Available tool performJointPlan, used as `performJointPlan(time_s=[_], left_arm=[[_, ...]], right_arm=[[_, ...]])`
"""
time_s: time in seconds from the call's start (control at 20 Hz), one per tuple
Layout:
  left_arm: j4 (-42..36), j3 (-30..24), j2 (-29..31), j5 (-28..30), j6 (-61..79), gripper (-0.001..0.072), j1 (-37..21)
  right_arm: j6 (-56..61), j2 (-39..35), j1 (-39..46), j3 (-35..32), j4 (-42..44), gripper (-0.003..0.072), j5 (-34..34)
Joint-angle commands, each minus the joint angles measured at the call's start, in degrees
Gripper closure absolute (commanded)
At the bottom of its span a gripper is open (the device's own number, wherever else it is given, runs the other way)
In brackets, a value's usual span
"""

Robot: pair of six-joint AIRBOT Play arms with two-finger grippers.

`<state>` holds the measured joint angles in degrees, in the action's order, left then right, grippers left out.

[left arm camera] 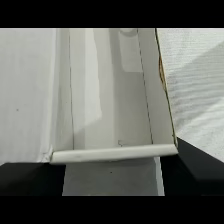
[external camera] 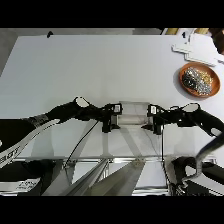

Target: Fold the box and place the chain.

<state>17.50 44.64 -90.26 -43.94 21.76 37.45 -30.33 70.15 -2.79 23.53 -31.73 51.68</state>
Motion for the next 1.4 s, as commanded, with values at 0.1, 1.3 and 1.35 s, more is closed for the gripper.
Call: performJointPlan(time_s=[0.1,1.3,1.35], left_arm=[[0.07,0.02,-0.02,-0.44,-0.17,0.0399,0.04],[0.04,0.02,-0.02,-0.46,-0.17,0.0399,0.04],[0.04,0.02,-0.02,-0.44,-0.17,0.0399,0.04]], right_arm=[[0.04,-0.02,0.00,0.02,0.07,0.0273,-0.04],[26.05,-15.10,0.04,0.04,-29.18,-0.0007,6.38],[28.15,-17.44,0.04,0.04,-30.82,-0.0007,7.72]])
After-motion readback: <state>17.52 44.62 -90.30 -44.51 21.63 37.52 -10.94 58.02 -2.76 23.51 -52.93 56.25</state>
